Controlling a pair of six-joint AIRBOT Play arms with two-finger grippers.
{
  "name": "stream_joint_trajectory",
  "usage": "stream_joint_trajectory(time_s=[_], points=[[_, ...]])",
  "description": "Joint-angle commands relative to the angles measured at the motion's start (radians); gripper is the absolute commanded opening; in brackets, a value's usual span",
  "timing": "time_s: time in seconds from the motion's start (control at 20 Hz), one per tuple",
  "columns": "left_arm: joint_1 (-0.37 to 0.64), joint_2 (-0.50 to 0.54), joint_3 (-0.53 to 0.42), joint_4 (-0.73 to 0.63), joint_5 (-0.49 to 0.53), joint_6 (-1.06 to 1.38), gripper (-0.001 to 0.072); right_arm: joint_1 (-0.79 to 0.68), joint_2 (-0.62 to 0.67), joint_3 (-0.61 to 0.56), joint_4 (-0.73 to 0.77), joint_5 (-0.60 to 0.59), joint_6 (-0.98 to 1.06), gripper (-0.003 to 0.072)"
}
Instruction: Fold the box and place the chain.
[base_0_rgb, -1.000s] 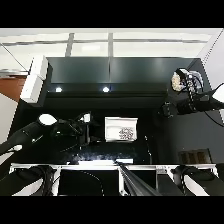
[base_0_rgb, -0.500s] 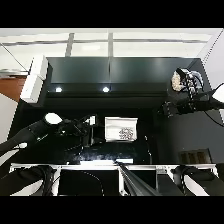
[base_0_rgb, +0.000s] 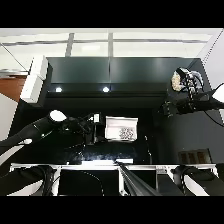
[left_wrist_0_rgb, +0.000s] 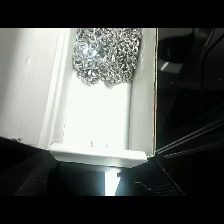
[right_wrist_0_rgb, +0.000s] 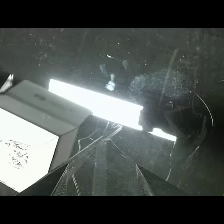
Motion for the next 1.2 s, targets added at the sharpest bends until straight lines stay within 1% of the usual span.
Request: stream_joint_trajectory(time_s=[0.0,0.2,0.35,0.4,0.45,0.5,0.55,0.6,0.65,0.75,0.8,0.95,1.05,1.15], points=[[-0.029,-0.003,0.004,0.045,0.0,-0.002,0.0704,0.0,0.0,0.0,0.001,-0.008,0.001,0.0502],[-0.072,-0.003,0.004,0.076,0.083,-0.06,0.0702,0.0,0.0,0.0,0.0,-0.013,0.001,0.0502],[-0.072,-0.003,0.005,0.074,0.099,-0.076,0.0682,0.0,0.0,0.0,-0.001,-0.024,0.0,0.0502],[-0.072,-0.003,0.005,0.074,0.1,-0.076,0.0654,0.0,0.0,0.0,-0.001,-0.034,0.0,0.0501],[-0.072,-0.003,0.005,0.074,0.1,-0.076,0.0555,0.0,0.0,0.0,-0.001,-0.049,0.0,0.0502],[-0.072,-0.003,0.005,0.074,0.1,-0.076,0.0503,0.0,0.0,0.0,0.0,-0.071,0.0,0.0503],[-0.072,-0.003,0.005,0.074,0.1,-0.076,0.0503,0.0,0.0,0.0,0.008,-0.096,0.0,0.0506],[-0.072,-0.003,0.005,0.074,0.1,-0.076,0.0503,0.001,-0.003,-0.001,0.013,-0.13,0.0,0.0695],[-0.072,-0.003,0.005,0.074,0.1,-0.076,0.0503,0.015,-0.009,-0.005,0.017,-0.181,-0.01,0.0718],[-0.072,-0.003,0.005,0.074,0.1,-0.076,0.0503,0.071,-0.047,-0.016,0.059,-0.278,-0.109,0.0717],[-0.072,-0.003,0.005,0.074,0.1,-0.076,0.0503,0.108,-0.077,-0.025,0.104,-0.32,-0.2,0.0717],[-0.072,-0.003,0.005,0.074,0.1,-0.076,0.0503,0.211,-0.187,-0.028,0.172,-0.386,-0.414,0.0714],[-0.072,-0.003,0.005,0.074,0.1,-0.076,0.0503,0.239,-0.241,-0.028,0.233,-0.373,-0.519,0.0708],[-0.072,-0.003,0.005,0.074,0.1,-0.076,0.0503,0.24,-0.258,-0.027,0.31,-0.314,-0.634,0.0708]])
